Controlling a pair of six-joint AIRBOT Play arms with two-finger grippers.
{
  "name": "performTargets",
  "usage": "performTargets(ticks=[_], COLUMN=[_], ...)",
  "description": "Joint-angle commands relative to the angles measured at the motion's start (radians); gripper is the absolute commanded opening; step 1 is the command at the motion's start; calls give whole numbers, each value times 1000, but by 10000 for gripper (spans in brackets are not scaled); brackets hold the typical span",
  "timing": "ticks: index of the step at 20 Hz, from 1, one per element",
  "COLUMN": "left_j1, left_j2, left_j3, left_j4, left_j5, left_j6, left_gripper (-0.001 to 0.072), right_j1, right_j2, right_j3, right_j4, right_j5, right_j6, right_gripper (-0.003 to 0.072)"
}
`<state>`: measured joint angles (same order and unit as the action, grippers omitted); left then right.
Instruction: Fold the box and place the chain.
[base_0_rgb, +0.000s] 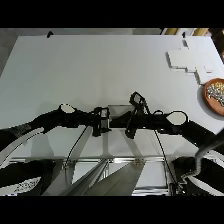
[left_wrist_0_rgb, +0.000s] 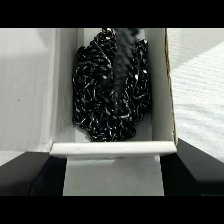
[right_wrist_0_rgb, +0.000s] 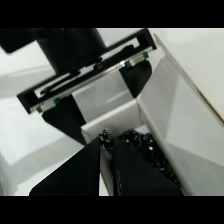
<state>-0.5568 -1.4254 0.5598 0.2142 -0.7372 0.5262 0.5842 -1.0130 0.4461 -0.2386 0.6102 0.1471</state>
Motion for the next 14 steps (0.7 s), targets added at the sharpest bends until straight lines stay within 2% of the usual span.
performTargets(ticks=[1, 3, 7, 9, 10, 14], left_j1=[0, 0, 0, 0, 0, 0], left_j2=[0, 0, 0, 0, 0, 0], left_j3=[0, 0, 0, 0, 0, 0], left_j4=[0, 0, 0, 0, 0, 0], left_j5=[0, 0, 0, 0, 0, 0], left_j6=[0, 0, 0, 0, 0, 0], left_gripper=[69, 69, 69, 69, 69, 69], right_j1=[-18, -86, -262, -325, -347, -361], right_j2=[-3, 2, 46, 58, 57, 57], right_j3=[1, 4, 72, 129, 158, 298], right_j4=[-182, -273, -284, -288, -292, -403], right_j5=[30, 93, 298, 322, 323, 360], right_j6=[110, 185, 212, 212, 212, 200], right_gripper=[59, 59, 69, 222, 263, 293])
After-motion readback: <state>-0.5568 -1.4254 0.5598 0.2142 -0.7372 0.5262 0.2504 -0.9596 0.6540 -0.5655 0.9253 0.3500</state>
